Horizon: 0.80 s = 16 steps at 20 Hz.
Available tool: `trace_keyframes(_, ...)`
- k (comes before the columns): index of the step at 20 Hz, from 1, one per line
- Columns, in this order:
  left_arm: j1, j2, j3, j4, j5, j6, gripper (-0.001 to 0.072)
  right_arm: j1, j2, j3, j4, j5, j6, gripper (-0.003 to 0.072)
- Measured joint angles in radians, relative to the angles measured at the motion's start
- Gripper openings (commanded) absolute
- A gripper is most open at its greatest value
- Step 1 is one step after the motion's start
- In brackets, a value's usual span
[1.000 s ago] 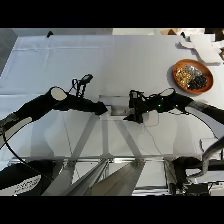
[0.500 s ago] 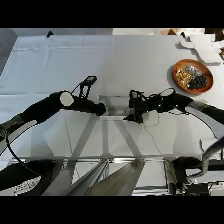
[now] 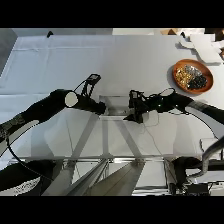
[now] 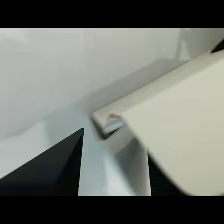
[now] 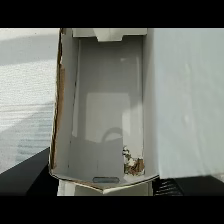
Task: Fold the box and place the chain.
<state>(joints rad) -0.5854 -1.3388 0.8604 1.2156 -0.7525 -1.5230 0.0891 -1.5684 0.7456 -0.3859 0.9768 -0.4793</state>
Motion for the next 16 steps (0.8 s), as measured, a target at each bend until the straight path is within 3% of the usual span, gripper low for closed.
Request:
trace_keyframes(7, -0.039, -0.058, 0.069, 0.123, -0.11, -0.184, 0.0418, 0.0, 0.0, 0.0, 0.0, 0.0, 0.0, 0.0506)
trace_keyframes(16, -0.131, -0.093, 0.095, 0.286, -0.103, -0.55, 0.039, 0.0, 0.0, 0.0, 0.0, 0.0, 0.0, 0.0506)
